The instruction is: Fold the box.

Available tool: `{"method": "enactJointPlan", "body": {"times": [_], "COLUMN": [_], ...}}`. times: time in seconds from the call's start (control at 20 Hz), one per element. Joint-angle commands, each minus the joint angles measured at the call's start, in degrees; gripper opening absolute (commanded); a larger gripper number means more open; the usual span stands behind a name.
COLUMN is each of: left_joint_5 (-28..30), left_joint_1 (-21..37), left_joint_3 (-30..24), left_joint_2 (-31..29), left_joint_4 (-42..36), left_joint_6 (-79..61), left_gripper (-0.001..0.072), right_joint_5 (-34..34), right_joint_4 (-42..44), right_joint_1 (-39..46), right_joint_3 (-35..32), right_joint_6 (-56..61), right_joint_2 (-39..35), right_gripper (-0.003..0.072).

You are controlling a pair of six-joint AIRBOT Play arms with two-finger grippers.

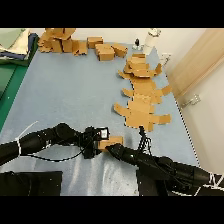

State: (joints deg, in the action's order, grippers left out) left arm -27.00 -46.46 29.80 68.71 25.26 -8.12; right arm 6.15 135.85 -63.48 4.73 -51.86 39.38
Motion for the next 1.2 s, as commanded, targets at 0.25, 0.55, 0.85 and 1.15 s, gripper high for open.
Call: {"method": "enactJointPlan", "body": {"times": [0.25, 0.55, 0.85, 1.15], "left_joint_5": [0.02, 0.02, 0.02, 0.13], "left_joint_1": [0.02, 0.02, 0.02, 0.02], "left_joint_3": [0.02, 0.02, 0.02, 0.02], "left_joint_2": [-0.02, -0.02, -0.02, 0.0], "left_joint_4": [0.02, 0.02, 0.02, 0.02], "left_joint_6": [0.0, 0.0, 0.0, 0.0], "left_gripper": [0.0386, 0.0385, 0.0385, 0.0385], "right_joint_5": [1.16, -2.6, -17.62, -52.0], "right_joint_4": [-0.87, -6.54, -18.58, -45.59], "right_joint_1": [-0.22, 1.4, 13.29, 33.29], "right_joint_3": [0.37, 2.4, 3.21, 16.41], "right_joint_6": [-0.02, -0.33, -2.97, 2.62], "right_joint_2": [-0.37, -10.97, -12.52, -12.33], "right_gripper": [0.0002, 0.0001, 0.0001, 0.0002]}}
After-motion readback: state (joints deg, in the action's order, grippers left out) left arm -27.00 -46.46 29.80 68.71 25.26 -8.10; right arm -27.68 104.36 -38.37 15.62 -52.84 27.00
